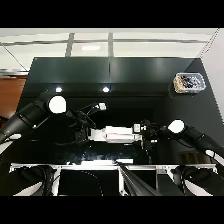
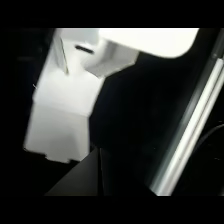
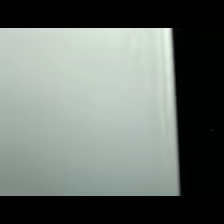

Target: Fold the box and place the chain.

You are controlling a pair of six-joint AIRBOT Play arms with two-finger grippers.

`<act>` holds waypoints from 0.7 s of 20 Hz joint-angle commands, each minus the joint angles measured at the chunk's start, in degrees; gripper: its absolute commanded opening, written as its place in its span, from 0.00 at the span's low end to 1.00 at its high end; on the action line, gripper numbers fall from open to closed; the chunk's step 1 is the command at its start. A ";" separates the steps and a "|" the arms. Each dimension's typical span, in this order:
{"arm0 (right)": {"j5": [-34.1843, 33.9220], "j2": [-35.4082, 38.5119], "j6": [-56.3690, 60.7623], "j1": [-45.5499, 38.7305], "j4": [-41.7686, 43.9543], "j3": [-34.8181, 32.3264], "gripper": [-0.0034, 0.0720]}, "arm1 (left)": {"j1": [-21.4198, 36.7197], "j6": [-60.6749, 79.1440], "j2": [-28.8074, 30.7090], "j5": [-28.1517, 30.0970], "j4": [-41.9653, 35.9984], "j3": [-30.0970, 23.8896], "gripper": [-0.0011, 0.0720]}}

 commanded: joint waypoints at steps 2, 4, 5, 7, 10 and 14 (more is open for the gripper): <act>-0.07 0.00 -0.28 0.02 -0.02 0.04 0.36 | 0.31 -5.22 0.74 -2.21 -17.51 -4.98 0.05; -0.07 0.00 -0.31 0.02 -0.02 0.04 0.36 | 0.90 2.54 0.74 6.34 -34.51 -9.73 0.05; -0.07 0.00 -0.28 0.02 -0.02 0.04 0.36 | 0.87 6.40 0.74 12.13 -40.83 -11.93 0.05; -0.07 0.00 -0.28 0.02 -0.04 0.04 0.36 | 0.90 16.41 0.74 24.55 -53.90 -15.58 0.05; -0.09 0.00 -0.28 0.02 -0.02 0.04 0.36 | 0.63 28.24 -0.52 44.39 -66.88 -17.03 0.05; -0.07 0.00 -0.28 0.02 0.17 0.04 0.36 | 0.04 23.10 -6.12 44.81 -52.50 -14.69 0.05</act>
